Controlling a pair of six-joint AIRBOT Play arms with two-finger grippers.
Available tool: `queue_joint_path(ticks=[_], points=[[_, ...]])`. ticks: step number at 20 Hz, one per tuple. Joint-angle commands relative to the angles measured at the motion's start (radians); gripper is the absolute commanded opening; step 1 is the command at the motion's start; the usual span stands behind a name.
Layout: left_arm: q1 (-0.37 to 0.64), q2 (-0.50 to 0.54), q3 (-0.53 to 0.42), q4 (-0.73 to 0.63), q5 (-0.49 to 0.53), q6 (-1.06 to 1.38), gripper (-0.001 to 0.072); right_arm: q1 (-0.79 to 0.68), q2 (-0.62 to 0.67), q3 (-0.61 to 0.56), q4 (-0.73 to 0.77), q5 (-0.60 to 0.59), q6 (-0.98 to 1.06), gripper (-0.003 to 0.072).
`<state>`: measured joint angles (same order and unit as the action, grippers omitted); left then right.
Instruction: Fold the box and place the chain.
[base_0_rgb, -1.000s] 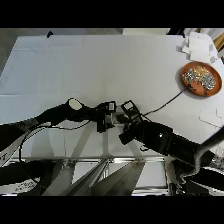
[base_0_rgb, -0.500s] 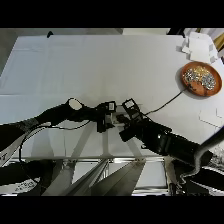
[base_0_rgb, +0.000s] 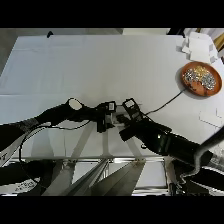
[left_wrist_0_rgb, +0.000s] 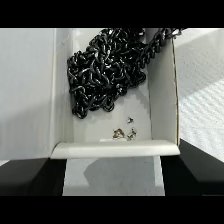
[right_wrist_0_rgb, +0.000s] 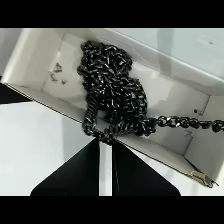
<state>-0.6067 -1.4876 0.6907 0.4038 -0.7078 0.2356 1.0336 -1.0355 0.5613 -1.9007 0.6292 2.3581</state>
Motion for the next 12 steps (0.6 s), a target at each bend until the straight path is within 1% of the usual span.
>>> queue_joint_path(ticks=[1,6,9,12], points=[[0.000,0.000,0.000,0.000,0.000,0.000,0.0272,0.001,0.051,0.000,-0.003,-0.019,0.001,0.0014],[0.000,0.000,0.000,0.000,0.000,0.000,0.0272,0.001,0.152,0.004,-0.011,-0.033,0.000,0.0014],[0.001,0.000,0.000,0.000,0.000,0.000,0.0272,0.001,0.230,0.012,-0.064,-0.078,-0.002,0.0014],[0.000,0.000,0.000,0.000,0.000,0.000,0.0272,-0.032,0.267,0.017,-0.082,-0.128,-0.003,0.0014]])
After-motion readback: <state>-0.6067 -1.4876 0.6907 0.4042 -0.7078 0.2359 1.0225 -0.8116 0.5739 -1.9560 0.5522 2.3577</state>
